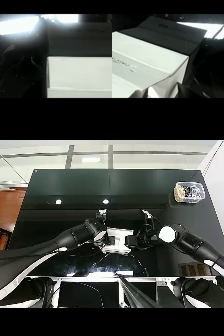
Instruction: Fold the box and place the chain.
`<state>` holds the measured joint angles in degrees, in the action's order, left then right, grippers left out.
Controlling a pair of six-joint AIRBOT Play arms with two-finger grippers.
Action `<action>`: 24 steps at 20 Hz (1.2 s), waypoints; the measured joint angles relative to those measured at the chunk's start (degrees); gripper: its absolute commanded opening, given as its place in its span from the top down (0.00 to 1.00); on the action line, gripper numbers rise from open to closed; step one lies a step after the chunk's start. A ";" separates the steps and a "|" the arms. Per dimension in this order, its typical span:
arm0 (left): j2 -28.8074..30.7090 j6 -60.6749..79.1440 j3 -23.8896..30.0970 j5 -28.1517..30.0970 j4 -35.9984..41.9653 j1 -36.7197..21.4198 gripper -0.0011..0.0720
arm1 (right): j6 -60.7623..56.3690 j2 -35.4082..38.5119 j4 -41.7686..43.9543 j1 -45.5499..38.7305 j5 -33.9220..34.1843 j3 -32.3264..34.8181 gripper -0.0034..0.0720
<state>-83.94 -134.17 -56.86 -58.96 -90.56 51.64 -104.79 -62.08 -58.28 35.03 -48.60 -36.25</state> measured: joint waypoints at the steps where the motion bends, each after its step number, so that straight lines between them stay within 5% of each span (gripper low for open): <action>1: 0.00 -0.07 0.00 0.00 -0.02 0.02 0.94 | -0.04 -0.02 -0.09 0.07 0.09 -0.02 0.48; 15: 0.00 0.04 0.00 0.02 -0.02 0.02 0.94 | -6.60 -1.46 -5.79 0.96 -1.03 -1.03 0.48; 22: 0.00 0.02 0.00 0.02 -0.02 0.02 0.94 | -14.45 -7.52 -14.56 5.92 -4.55 -8.07 0.49; 24: 0.00 0.02 0.00 0.07 -0.02 0.02 0.94 | -17.14 -9.60 -17.03 6.69 -7.06 -10.78 0.62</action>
<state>-83.94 -134.15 -56.86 -58.89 -90.59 51.66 -121.93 -71.68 -75.31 41.71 -55.66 -47.03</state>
